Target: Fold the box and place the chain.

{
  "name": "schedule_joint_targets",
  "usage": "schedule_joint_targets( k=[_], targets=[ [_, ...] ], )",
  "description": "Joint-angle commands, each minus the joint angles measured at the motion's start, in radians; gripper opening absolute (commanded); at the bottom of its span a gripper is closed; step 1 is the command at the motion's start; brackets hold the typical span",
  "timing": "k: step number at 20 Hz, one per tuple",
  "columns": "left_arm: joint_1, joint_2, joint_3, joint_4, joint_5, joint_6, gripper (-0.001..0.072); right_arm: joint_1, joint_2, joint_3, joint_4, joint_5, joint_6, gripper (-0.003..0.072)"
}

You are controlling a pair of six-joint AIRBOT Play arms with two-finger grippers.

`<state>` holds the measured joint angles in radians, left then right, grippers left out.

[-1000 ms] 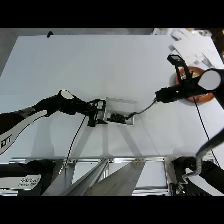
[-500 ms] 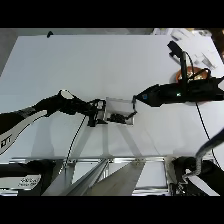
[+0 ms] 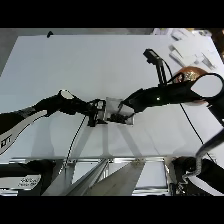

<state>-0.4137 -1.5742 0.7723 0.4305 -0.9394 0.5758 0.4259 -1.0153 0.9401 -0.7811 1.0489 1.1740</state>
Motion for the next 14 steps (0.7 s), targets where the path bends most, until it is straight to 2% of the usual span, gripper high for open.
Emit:
schedule_joint_targets(
  k=[1, 2, 3, 5, 6, 7, 8, 9, 12, 14],
  targets=[
    [0.001, 0.0, 0.001, 0.0, 0.0, 0.0, 0.0033, 0.009, -0.068, 0.001, -0.127, 0.01, -0.005, 0.0114],
    [0.001, 0.0, 0.001, 0.0, 0.0, 0.0, 0.0033, 0.009, -0.076, 0.001, -0.159, 0.01, -0.018, 0.0251],
    [0.001, 0.0, 0.001, 0.0, 0.0, 0.0, 0.0033, 0.005, -0.074, 0.001, -0.169, 0.01, -0.061, 0.03],
    [0.001, 0.0, 0.001, 0.0, 0.0, 0.0, 0.0033, -0.031, -0.046, 0.002, -0.147, 0.013, -0.167, 0.0298],
    [0.001, 0.0, 0.001, 0.0, 0.0, 0.0, 0.0033, -0.065, -0.027, 0.002, -0.138, 0.018, -0.219, 0.0292],
    [0.001, 0.0, 0.001, 0.0, 0.0, 0.0, 0.0033, -0.108, -0.008, 0.002, -0.14, 0.036, -0.276, 0.0235],
    [0.001, 0.0, 0.001, 0.0, 0.0, 0.0, 0.0033, -0.154, 0.002, 0.001, -0.148, 0.067, -0.35, 0.014],
    [0.001, 0.0, 0.001, 0.0, 0.0, 0.0, 0.0033, -0.206, 0.002, 0.001, -0.161, 0.119, -0.435, 0.0094],
    [0.001, 0.0, 0.001, 0.0, 0.0, 0.0, 0.0033, -0.316, -0.007, -0.014, -0.22, 0.224, -0.697, 0.0095],
    [0.001, 0.0, 0.001, 0.0, 0.0, 0.0, 0.0033, -0.336, -0.008, -0.078, -0.237, 0.204, -0.951, 0.0086]
  ],
)
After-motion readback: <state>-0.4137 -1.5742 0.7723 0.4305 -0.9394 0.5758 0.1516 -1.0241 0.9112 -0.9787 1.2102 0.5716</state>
